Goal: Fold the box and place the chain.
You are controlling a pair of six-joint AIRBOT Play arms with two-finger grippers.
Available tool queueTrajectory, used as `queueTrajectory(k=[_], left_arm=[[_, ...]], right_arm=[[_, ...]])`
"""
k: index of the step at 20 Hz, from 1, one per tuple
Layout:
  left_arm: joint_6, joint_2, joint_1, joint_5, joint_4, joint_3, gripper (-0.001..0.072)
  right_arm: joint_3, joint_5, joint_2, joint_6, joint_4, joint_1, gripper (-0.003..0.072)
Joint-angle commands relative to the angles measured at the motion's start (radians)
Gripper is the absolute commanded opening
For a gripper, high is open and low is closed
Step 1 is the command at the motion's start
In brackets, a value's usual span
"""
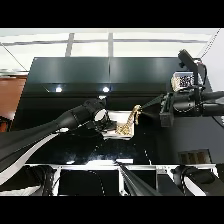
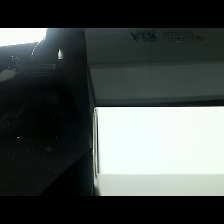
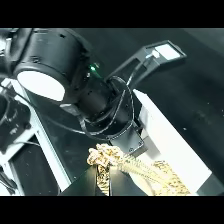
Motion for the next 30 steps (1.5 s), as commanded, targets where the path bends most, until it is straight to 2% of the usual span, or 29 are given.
queueTrajectory(k=[1,6,10,11,12,13,16,18,21,27,28,30], left_arm=[[0.000,0.000,0.001,0.000,0.000,0.000,0.0031],[0.000,0.000,0.000,0.000,0.000,0.000,0.0031],[0.000,0.000,0.001,0.002,0.000,0.000,0.0031],[0.000,0.000,0.001,0.003,0.000,0.000,0.0031],[0.000,0.000,0.000,0.002,0.000,0.000,0.0031],[0.000,0.000,0.000,0.001,-0.001,0.000,0.0031],[0.000,0.000,0.000,0.003,-0.003,0.000,0.0031],[0.000,0.000,0.001,0.003,-0.003,0.000,0.0031],[0.000,0.000,0.001,0.002,-0.002,0.000,0.0031],[-0.034,0.005,0.011,0.003,-0.003,0.000,0.0029],[-0.035,0.013,0.016,-0.002,-0.002,0.000,0.0048],[-0.057,0.036,0.018,-0.004,0.005,0.007,0.0427]], right_arm=[[-0.086,-0.041,-0.010,0.028,0.026,0.002,0.0015],[-0.236,-0.159,-0.071,0.074,0.029,0.008,0.0016],[-0.246,-0.193,-0.135,0.074,0.017,0.084,0.0018],[-0.245,-0.210,-0.135,0.077,0.005,0.083,0.0115],[-0.235,-0.211,-0.134,0.093,-0.032,0.065,0.0349],[-0.212,-0.195,-0.134,0.119,-0.085,0.031,0.0512],[-0.086,0.008,-0.127,0.129,-0.203,-0.124,0.0519],[-0.039,0.076,-0.101,0.127,-0.222,-0.217,0.0519],[-0.038,0.077,-0.068,0.124,-0.226,-0.290,0.0519],[-0.039,0.068,-0.067,0.071,-0.227,-0.289,0.0518],[-0.039,0.066,-0.067,0.061,-0.227,-0.289,0.0519],[-0.039,0.048,-0.067,0.055,-0.227,-0.289,0.0519]])
